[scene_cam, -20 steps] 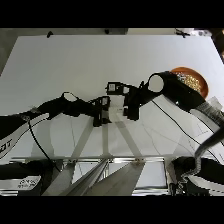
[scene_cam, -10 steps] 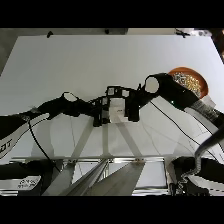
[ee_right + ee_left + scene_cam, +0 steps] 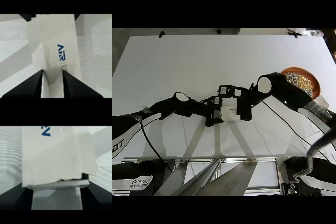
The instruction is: Fold the box and place the chain.
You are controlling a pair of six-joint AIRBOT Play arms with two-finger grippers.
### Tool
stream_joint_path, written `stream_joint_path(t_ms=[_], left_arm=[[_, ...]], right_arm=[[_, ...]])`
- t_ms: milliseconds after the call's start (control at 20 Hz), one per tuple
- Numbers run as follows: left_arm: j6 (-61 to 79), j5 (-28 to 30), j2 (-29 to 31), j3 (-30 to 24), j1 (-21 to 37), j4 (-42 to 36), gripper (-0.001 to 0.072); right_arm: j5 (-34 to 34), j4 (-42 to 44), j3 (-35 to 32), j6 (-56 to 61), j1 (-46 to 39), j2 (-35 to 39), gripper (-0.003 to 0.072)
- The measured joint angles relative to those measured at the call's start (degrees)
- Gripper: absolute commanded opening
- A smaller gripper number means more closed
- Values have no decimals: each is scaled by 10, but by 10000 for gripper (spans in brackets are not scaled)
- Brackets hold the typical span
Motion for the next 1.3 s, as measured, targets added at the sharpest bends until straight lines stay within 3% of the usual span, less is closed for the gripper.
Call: stream_joint_path(t_ms=[700, 1300], left_arm=[[0, -1, 0, 0, 0, 0, 271], [2, -1, 0, 0, 0, 2, 271]], right_arm=[[-33, 4, 0, 2, 0, 0, 234], [-17, 9, -14, 11, 0, -8, 233]])
